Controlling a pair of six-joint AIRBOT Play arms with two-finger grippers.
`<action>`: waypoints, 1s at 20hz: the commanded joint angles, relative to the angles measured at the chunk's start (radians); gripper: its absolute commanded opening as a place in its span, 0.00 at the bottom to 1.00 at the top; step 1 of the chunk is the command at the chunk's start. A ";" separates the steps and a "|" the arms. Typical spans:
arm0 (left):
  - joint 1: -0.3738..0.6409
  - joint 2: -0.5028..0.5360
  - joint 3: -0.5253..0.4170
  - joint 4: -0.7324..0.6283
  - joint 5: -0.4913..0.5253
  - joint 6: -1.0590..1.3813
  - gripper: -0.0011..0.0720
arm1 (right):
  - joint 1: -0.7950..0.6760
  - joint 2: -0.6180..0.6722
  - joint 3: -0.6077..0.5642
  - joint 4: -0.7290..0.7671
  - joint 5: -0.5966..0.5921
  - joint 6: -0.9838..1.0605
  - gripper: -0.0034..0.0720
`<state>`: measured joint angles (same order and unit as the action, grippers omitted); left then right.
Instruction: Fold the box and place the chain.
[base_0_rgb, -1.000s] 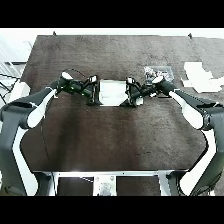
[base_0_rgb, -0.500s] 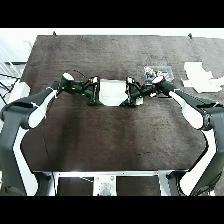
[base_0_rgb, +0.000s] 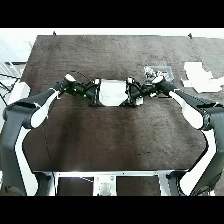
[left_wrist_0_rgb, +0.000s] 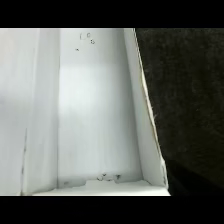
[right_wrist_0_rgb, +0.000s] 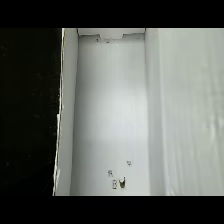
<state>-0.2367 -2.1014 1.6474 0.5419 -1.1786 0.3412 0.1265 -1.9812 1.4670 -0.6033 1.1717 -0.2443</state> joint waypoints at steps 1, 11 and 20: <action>0.000 0.001 0.014 -0.004 -0.039 0.000 1.00 | 0.001 0.000 0.000 0.000 0.000 0.001 0.67; 0.000 0.000 0.019 0.014 -0.033 -0.001 1.00 | 0.001 0.000 0.000 0.000 0.000 0.001 0.67; -0.001 0.000 0.018 0.034 -0.024 -0.012 0.87 | 0.001 0.000 0.000 0.000 0.000 0.001 0.67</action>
<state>-0.2371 -2.1006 1.6653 0.5663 -1.2064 0.3340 0.1265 -1.9812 1.4670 -0.6041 1.1736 -0.2424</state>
